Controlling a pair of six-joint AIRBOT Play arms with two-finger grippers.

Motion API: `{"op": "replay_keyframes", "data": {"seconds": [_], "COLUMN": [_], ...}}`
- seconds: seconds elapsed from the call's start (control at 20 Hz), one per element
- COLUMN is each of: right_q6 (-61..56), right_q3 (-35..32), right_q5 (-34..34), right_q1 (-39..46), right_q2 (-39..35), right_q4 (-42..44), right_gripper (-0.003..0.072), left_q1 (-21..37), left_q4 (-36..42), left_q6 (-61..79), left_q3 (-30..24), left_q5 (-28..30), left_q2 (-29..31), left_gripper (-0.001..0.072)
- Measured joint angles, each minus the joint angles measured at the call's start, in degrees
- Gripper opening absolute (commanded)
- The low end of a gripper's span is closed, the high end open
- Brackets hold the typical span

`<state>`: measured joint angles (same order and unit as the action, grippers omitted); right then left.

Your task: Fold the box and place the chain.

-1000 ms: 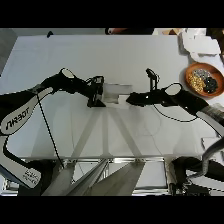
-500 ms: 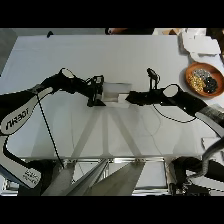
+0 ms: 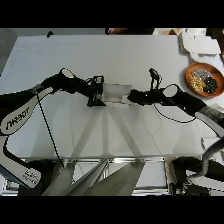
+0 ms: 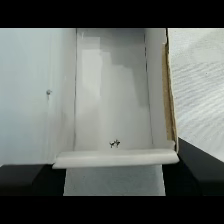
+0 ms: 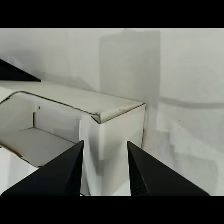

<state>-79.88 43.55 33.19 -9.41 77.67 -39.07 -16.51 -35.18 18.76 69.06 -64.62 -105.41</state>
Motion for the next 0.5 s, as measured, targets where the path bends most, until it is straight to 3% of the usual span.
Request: {"op": "replay_keyframes", "data": {"seconds": [0.2, 0.25, 0.3, 0.5], "right_q6": [-0.3, 0.0, 0.2, 0.6], "right_q3": [0.0, 0.0, 0.0, 0.0], "right_q5": [0.1, 0.1, 0.1, -0.5], "right_q1": [0.0, -0.1, -0.3, -3.1], "right_q2": [-0.6, -0.9, -1.0, -1.3], "right_q4": [0.1, -0.2, -0.9, -4.8], "right_gripper": [0.032, 0.0428, 0.0481, 0.048], "left_q1": [0.0, 0.0, 0.0, 0.0], "left_q4": [0.0, 0.0, 0.0, 0.0], "left_q6": [-0.1, -0.1, -0.1, -0.1], "left_q3": [0.0, 0.0, 0.0, 0.0], "left_q5": [-0.1, -0.1, -0.1, -0.1], "left_q2": [0.0, 0.0, 0.0, 0.0], "left_gripper": [0.0258, 0.0258, 0.0258, 0.0258]}}
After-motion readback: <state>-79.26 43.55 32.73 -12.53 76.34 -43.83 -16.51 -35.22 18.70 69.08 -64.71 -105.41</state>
